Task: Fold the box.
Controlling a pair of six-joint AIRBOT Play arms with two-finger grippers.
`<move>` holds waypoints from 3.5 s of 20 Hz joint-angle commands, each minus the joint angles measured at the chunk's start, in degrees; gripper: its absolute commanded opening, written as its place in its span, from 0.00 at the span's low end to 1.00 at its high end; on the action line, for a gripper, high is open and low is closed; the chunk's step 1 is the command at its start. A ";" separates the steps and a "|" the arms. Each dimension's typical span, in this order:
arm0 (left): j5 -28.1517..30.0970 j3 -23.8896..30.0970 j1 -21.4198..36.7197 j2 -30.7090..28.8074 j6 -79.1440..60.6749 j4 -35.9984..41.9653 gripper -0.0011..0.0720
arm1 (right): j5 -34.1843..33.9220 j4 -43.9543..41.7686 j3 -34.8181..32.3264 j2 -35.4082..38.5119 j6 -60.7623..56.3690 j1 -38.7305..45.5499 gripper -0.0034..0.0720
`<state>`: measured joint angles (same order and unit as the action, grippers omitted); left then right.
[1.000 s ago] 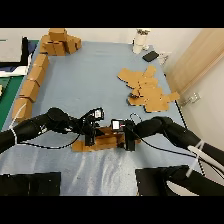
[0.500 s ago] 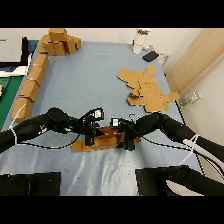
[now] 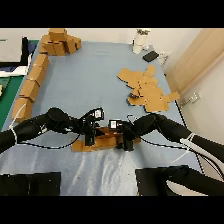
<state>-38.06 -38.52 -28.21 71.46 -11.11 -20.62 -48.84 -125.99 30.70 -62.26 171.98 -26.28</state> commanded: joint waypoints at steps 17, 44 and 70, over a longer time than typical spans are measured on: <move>0.02 -0.04 -0.04 -0.02 0.00 0.00 0.03 | 0.33 2.12 0.04 -1.70 0.11 -1.27 0.70; -4.13 -0.04 6.51 -7.89 34.69 -20.44 0.92 | -0.37 2.12 0.07 -1.68 0.04 -1.27 0.70; 21.90 5.35 -5.99 -1.81 70.49 13.16 0.03 | -0.28 2.12 0.04 -1.70 -0.04 -1.27 0.70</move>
<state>-17.34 -33.17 -34.13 67.16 60.10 -7.66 -49.21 -123.87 30.79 -63.92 171.94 -27.51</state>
